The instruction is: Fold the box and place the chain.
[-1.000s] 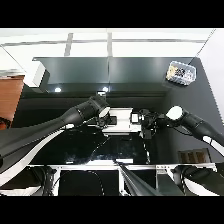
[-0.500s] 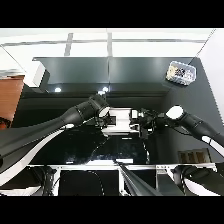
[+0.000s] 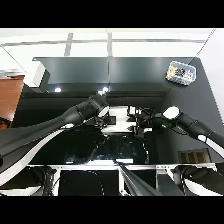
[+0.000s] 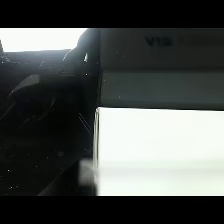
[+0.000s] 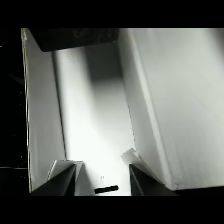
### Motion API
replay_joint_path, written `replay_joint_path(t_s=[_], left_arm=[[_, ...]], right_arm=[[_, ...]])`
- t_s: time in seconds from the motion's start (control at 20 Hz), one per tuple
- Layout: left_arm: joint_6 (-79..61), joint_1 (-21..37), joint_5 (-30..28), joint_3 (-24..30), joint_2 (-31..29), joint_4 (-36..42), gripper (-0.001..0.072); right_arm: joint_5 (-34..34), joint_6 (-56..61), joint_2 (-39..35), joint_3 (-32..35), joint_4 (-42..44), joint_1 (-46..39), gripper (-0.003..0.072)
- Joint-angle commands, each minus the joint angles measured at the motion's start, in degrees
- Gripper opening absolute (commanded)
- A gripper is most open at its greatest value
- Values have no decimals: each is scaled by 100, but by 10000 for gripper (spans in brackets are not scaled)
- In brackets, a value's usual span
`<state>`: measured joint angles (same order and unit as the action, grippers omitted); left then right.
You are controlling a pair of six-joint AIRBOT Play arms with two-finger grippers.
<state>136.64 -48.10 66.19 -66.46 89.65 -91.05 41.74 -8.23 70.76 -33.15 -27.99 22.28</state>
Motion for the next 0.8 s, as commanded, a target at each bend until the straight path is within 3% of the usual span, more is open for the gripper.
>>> replay_joint_path(t_s=[0.0, 0.05, 0.1, 0.2, 0.35, 0.45, 0.5, 0.6, 0.75], left_arm=[[2, 0, -9, -4, 2, 4, 26], [2, 0, -9, -4, 2, 2, 26], [2, 0, -9, -4, 2, 2, 26], [2, 0, -9, -4, 2, 2, 25], [2, 0, -9, -4, 2, 4, 26], [2, 0, -4, -4, 2, 2, 26], [2, 2, -15, -4, 2, 2, 26], [2, 0, -46, -4, 2, 2, 26], [2, 0, -37, -4, 2, 2, 26]], right_arm=[[68, 492, 2, -4, -98, -15, 222], [131, 870, -46, -7, -212, -42, 59], [380, 1360, -170, -28, -341, -120, 16], [960, 3018, -579, -216, -793, -476, 16], [1810, 5641, -1296, -634, -2188, -1744, 16], [1652, 7224, -1405, -555, -3130, -2903, 16], [1353, 8105, -1388, -326, -3189, -3488, 16], [1355, 8323, -1176, 162, -2441, -4275, 15], [2483, 6905, -319, 369, -1187, -4260, 15]])
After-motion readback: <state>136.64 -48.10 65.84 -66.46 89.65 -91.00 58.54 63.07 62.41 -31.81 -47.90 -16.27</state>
